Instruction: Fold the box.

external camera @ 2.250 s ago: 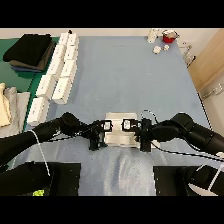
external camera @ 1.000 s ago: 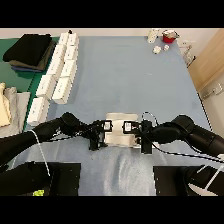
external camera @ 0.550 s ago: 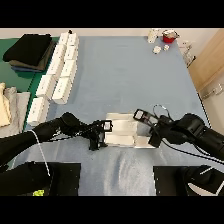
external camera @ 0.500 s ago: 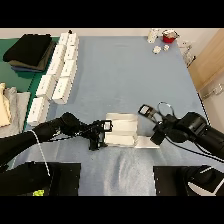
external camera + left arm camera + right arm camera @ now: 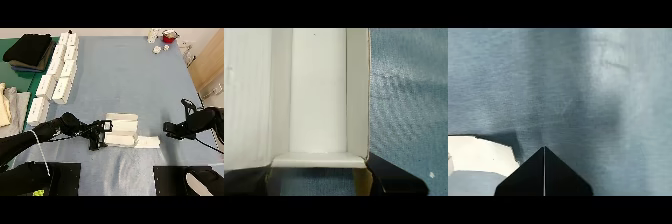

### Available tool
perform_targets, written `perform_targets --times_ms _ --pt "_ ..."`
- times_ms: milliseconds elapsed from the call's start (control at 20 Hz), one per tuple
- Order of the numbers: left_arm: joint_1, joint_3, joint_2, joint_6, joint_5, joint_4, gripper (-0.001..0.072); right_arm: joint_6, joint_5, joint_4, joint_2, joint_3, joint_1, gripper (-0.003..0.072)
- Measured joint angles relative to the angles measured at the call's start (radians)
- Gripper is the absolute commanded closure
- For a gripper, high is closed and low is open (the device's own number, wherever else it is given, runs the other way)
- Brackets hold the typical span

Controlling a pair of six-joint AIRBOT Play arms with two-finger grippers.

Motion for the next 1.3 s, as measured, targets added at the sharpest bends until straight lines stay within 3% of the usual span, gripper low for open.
perform_targets --times_ms 250,500,950,1300 --pt "0.0 0.0 0.0 0.0 0.0 -0.002 0.0188 -0.076 -0.002 0.222 -0.043 -0.092 -0.136 0.0682" --pt "0.0 0.0 0.0 -0.006 0.0 -0.003 0.0189 -0.142 0.011 0.311 -0.074 -0.136 -0.164 0.0682" --pt "0.0 0.0 0.0 -0.025 0.01 -0.003 0.0189 -0.234 0.005 0.425 -0.082 -0.146 -0.155 0.0682" --pt "-0.001 0.0 0.0 -0.026 0.032 -0.003 0.0188 -0.256 0.045 0.473 -0.084 -0.146 -0.048 0.0682"
